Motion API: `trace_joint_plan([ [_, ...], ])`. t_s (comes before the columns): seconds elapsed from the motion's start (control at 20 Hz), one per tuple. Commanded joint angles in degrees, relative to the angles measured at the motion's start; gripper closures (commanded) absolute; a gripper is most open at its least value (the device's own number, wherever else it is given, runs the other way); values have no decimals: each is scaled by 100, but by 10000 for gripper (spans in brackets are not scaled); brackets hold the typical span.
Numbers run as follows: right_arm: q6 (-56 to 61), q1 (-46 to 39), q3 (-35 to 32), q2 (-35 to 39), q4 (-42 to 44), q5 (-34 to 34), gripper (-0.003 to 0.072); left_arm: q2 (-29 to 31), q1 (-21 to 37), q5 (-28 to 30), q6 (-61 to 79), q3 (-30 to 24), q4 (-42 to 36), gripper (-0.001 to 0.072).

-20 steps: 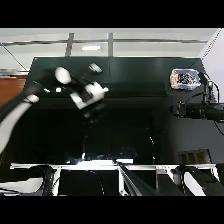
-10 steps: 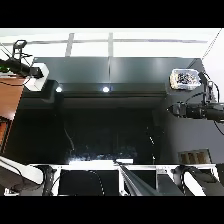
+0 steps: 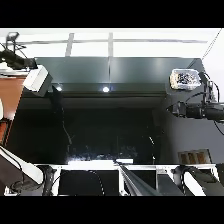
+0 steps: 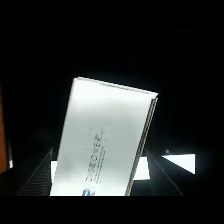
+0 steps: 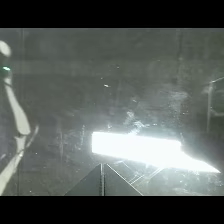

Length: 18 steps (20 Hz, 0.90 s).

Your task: Fold the box and place the chain.

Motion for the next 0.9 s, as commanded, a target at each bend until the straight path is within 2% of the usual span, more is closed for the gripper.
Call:
trace_joint_plan([
  [0.0, -59, 0, 4, 4, 81, 24, 666, 586, -4, -990, -859, 157, 44, 236],
  [0.05, -57, 0, 11, 4, 83, 24, 665, 804, -4, -1401, -935, 129, -68, 611],
  [0.1, -57, 0, 39, 7, 85, 68, 666, 1056, -2, -1790, -946, 35, -361, 680],
  [0.15, -57, 0, 87, 7, 87, 166, 666, 1362, -11, -2028, -949, -175, -789, 681],
  [0.2, -57, 0, 94, 7, 114, 238, 666, 1733, -70, -2013, -946, -514, -1198, 681],
  [0.3, -227, 0, 94, 7, 96, 256, 666, 2852, -374, -1263, -876, -1705, -1580, 681],
  [0.35, -614, 9, 94, 7, 101, 66, 666, 3532, -597, -640, -848, -2492, -1572, 680],
  [0.45, -1165, 136, 85, 7, -48, -739, 667, 5034, -1154, 721, -472, -4422, -1565, 680],
  [0.55, -1237, 214, 57, 4, -448, -1687, 666, 6419, -1714, 2146, -66, -6496, -1467, 680],
  [0.6, -1215, 201, 57, 4, -520, -1875, 666, 6951, -1875, 2658, -57, -7305, -1360, 680],
  [0.7, -1215, 192, 59, 4, -518, -1891, 666, 7785, -1908, 3156, -59, -8362, -1110, 679],
  [0.75, -1217, 192, 59, 4, -518, -1888, 666, 8118, -1867, 3206, -55, -8675, -1036, 678],
  [0.85, -1217, 192, 59, 4, -518, -1891, 665, 8540, -1799, 3182, -55, -8944, -962, 678],
])
